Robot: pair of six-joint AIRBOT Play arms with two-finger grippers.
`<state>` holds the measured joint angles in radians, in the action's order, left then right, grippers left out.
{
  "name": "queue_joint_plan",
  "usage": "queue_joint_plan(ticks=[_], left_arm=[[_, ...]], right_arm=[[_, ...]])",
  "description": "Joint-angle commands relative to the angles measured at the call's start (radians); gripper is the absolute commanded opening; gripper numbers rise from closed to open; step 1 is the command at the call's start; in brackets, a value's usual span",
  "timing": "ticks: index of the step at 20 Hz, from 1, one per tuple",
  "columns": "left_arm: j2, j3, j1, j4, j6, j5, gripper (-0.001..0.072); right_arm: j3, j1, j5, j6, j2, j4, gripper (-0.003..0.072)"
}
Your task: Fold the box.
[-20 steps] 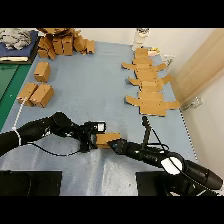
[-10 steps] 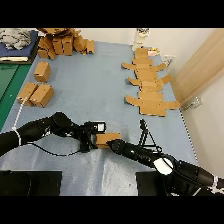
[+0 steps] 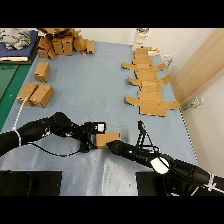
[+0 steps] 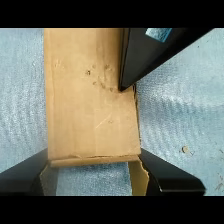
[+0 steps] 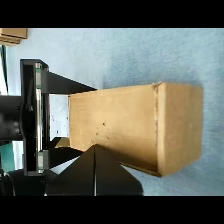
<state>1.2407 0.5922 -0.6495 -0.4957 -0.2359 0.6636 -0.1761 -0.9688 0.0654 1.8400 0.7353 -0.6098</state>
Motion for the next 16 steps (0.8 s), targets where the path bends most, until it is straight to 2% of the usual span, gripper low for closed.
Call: queue_joint_plan(ticks=[1, 8, 16], left_arm=[[0.0, 0.001, 0.001, 0.002, 0.001, 0.001, 0.0522], [0.0, 0.001, 0.001, 0.002, 0.001, 0.001, 0.0523], [0.0, 0.001, 0.001, 0.002, 0.001, 0.0, 0.0522]], right_arm=[[0.001, -0.009, 0.018, -0.001, 0.02, -0.008, 0.0003], [-0.01, -0.068, -0.007, 0.002, 0.043, -0.02, 0.0003], [-0.018, -0.04, -0.045, 0.0, -0.22, -0.134, 0.0004]])
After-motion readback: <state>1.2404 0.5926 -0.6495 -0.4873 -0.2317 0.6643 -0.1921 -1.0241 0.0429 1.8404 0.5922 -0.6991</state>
